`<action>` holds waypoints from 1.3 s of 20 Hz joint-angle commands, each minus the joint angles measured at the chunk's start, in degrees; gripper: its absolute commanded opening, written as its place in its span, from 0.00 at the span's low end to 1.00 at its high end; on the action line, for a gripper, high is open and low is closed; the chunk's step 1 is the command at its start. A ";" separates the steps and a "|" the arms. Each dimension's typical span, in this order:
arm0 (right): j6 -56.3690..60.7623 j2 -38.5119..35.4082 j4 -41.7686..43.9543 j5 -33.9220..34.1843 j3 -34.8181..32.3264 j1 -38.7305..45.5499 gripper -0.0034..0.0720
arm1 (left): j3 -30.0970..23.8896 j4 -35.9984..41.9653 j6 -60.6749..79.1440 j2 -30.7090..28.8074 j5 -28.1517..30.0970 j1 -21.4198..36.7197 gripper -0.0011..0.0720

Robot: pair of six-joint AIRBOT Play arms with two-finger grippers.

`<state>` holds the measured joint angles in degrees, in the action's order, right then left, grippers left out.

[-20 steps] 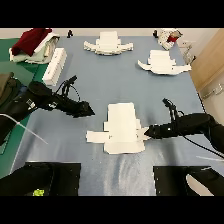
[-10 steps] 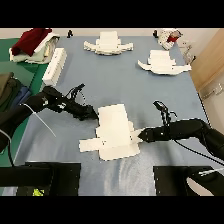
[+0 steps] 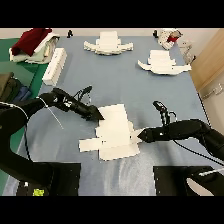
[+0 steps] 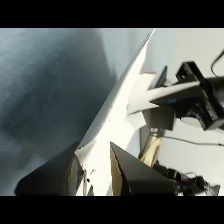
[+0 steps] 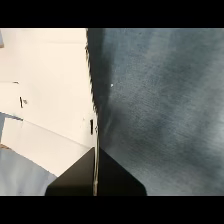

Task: Fold the box.

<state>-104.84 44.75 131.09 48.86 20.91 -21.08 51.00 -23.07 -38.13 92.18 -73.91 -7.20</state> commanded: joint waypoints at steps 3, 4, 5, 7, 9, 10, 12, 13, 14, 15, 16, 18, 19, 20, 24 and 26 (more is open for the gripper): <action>0.02 -0.04 -1.20 0.09 -0.04 -0.07 0.05 | 3.02 -0.74 5.14 1.81 -6.75 -0.17 0.40; 0.02 -0.04 -1.33 0.09 -0.04 -0.07 0.05 | 3.37 -1.73 5.18 1.86 -6.64 -0.46 0.40; 0.02 -0.04 -1.38 0.09 -0.04 -0.07 0.05 | 3.74 -2.27 5.18 1.86 -6.67 -1.09 0.40; 0.02 -0.04 -1.44 0.07 -0.04 -0.04 0.05 | 4.52 -2.47 5.84 1.86 -6.58 -2.73 0.40; 0.02 -0.04 -1.44 0.07 -0.04 -0.07 0.05 | 4.96 -2.86 5.97 1.88 -6.08 -4.42 0.40; 0.02 -0.04 -1.44 0.07 -0.04 -0.07 0.05 | 4.96 -3.04 6.01 1.95 -5.99 -5.03 0.40; 0.02 -0.04 -1.53 0.04 -0.04 -0.04 0.05 | 4.96 -3.82 6.34 2.16 -5.99 -5.62 0.22; 0.02 -0.04 -1.66 0.07 -0.04 -0.04 0.05 | 4.96 -3.93 6.75 2.16 -6.01 -5.62 0.16; 0.02 -0.07 -1.68 0.07 -0.04 -0.07 0.05 | 5.03 -3.93 7.10 2.16 -6.01 -5.57 0.15; 0.00 -0.07 -1.68 0.07 -0.04 -0.07 0.05 | 5.20 -4.00 7.58 2.16 -6.08 -5.57 0.02; 0.02 -0.07 -1.66 0.07 -0.04 -0.07 0.05 | 5.49 -3.96 8.22 2.16 -6.27 -5.60 0.03; -0.04 -0.07 -1.70 0.04 -0.02 -0.04 0.07 | 6.05 -3.93 8.61 2.14 -6.27 -5.62 0.03; -0.26 -0.07 -1.95 0.02 -0.02 -0.04 0.19 | 6.14 -3.85 8.48 2.14 -6.23 -5.62 0.03; -0.39 -0.07 -3.13 0.02 0.11 -0.04 0.40 | 6.14 -3.87 8.50 2.14 -6.25 -5.62 0.03; 5.20 -0.07 -21.99 0.04 3.02 0.04 0.47 | 6.73 -3.50 14.67 1.44 -5.99 -5.99 0.03; 13.22 -0.07 -33.86 0.04 5.01 0.04 0.47 | 6.71 -3.85 19.93 -1.20 -4.85 -7.06 0.02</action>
